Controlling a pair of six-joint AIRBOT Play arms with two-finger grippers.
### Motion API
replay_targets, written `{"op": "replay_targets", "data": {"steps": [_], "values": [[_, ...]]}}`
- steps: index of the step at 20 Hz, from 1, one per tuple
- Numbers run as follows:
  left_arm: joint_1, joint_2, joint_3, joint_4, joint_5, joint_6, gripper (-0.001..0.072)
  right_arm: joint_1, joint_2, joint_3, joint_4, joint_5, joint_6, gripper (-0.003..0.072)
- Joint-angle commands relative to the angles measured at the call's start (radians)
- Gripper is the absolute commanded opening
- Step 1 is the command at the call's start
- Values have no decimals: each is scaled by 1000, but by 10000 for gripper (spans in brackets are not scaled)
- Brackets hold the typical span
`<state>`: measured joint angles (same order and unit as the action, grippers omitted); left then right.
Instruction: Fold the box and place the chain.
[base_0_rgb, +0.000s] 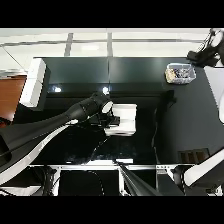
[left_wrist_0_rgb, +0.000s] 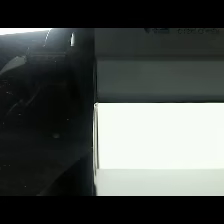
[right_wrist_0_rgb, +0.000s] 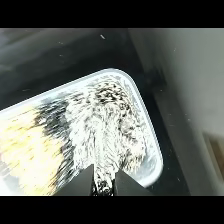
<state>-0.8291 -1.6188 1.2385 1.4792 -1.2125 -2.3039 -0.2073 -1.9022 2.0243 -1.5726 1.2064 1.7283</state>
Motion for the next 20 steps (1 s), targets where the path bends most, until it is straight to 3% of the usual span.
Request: {"op": "replay_targets", "data": {"steps": [1,6,11,15,20], "values": [[1,0,0,2,2,0,28,0,193,-51,85,13,-92,16],[1,0,0,1,6,0,28,3,502,-156,248,-3,-182,16],[1,0,0,1,16,0,28,4,737,-159,428,-1,-228,16],[1,0,0,0,31,0,28,4,856,-159,594,13,-254,15],[1,0,0,1,31,0,28,24,901,-158,798,49,-272,16]]}}
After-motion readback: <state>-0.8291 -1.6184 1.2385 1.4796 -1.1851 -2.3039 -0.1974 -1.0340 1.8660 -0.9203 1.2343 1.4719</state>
